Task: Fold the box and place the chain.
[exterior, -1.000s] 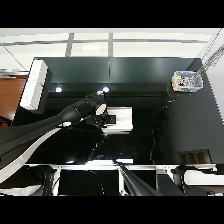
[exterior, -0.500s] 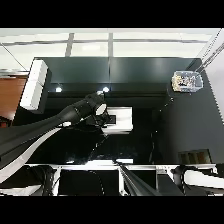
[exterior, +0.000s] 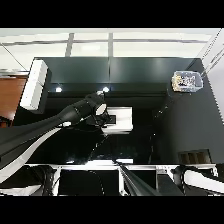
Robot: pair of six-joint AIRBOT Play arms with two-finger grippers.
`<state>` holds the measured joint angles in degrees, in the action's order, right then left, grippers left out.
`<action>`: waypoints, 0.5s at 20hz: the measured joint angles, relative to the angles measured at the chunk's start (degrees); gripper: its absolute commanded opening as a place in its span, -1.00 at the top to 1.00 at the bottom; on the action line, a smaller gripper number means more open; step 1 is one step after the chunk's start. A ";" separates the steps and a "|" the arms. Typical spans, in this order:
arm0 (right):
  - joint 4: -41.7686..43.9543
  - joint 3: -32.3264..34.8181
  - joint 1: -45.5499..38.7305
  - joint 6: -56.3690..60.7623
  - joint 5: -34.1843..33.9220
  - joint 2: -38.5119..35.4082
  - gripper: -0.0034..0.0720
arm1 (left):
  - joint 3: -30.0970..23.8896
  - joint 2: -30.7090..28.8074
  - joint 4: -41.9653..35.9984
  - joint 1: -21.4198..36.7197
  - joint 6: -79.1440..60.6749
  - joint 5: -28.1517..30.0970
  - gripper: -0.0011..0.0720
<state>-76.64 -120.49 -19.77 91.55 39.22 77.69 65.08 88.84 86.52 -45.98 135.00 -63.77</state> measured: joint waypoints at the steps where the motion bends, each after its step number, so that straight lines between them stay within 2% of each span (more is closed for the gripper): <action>1: 0.50 -0.22 0.00 0.00 -0.94 -0.59 0.89 | 0.00 0.00 0.00 0.00 -0.02 0.00 0.89; 3: 2.45 -0.48 0.00 -0.50 -1.55 -1.90 0.89 | 0.00 0.00 0.00 0.00 -0.02 0.00 0.89; 5: 4.79 -0.63 0.00 -1.84 0.66 -3.56 0.88 | 0.00 0.00 0.00 0.00 -0.02 0.00 0.89; 10: 10.36 2.05 0.07 -5.75 14.95 -8.63 0.89 | 0.00 0.02 -0.02 0.00 0.00 0.00 0.89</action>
<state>-66.28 -118.43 -19.70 85.80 54.17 69.06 65.08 88.86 86.50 -45.98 135.00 -63.77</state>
